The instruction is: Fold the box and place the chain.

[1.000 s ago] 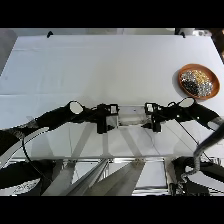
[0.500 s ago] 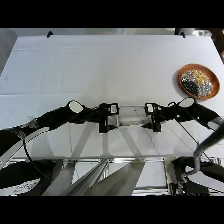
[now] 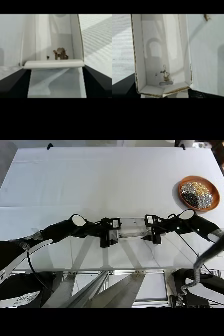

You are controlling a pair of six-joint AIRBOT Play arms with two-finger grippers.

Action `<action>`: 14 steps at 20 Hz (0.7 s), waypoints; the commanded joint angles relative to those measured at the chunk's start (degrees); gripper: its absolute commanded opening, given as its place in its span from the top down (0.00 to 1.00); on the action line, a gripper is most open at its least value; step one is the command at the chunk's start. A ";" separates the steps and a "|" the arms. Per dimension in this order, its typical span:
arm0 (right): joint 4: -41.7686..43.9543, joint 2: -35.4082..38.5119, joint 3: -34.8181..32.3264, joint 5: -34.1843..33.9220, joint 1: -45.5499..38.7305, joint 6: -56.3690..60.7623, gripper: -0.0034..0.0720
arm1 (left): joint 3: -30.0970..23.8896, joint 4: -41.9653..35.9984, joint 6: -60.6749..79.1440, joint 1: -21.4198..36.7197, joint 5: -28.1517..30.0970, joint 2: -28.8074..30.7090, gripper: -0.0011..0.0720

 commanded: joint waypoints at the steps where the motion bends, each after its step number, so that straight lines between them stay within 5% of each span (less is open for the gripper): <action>1: -0.02 0.04 0.07 0.00 0.00 0.00 0.42 | 0.04 -1.55 0.00 -0.15 0.90 -0.48 0.00; 14: 0.00 0.04 0.07 0.02 0.00 -0.02 0.42 | 0.09 -9.68 7.69 -2.60 2.14 -2.14 0.03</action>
